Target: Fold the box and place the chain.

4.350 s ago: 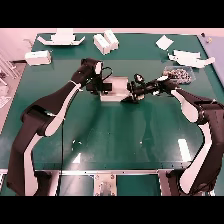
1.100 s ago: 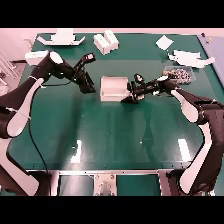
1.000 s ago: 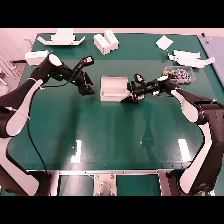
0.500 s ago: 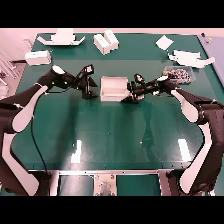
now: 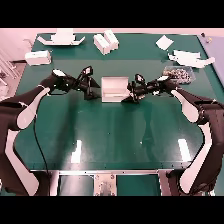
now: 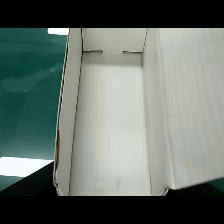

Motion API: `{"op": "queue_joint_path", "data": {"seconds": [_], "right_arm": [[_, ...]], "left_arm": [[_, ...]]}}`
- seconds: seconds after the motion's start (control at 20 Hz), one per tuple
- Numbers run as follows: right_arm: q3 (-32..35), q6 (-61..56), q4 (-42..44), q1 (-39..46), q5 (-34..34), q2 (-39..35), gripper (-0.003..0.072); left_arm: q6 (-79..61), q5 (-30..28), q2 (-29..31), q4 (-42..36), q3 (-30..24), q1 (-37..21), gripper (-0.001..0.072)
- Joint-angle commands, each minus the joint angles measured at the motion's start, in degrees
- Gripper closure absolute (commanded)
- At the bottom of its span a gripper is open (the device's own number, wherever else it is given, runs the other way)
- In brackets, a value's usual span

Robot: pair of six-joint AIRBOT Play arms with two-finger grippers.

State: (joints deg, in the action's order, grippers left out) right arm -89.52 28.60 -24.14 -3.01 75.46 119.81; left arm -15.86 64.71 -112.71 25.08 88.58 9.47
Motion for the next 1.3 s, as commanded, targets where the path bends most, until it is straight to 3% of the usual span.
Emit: {"op": "queue_joint_path", "data": {"seconds": [0.0, 0.55, 1.25], "right_arm": [[0.02, -0.07, 0.11, -0.07, -0.2, 0.02, 0.0159], [0.02, -0.07, 0.13, -0.07, -0.2, 0.02, 0.0159], [0.02, -0.07, 0.13, -0.07, -0.2, 0.02, 0.0159]], "left_arm": [[-0.46, 2.43, -0.11, -0.39, 0.0, 0.04, -0.0011], [1.44, 1.01, -0.11, 7.65, 0.0, -0.07, -0.0011], [1.57, 2.34, -1.01, 0.63, -0.02, -0.04, -0.0011]]}}
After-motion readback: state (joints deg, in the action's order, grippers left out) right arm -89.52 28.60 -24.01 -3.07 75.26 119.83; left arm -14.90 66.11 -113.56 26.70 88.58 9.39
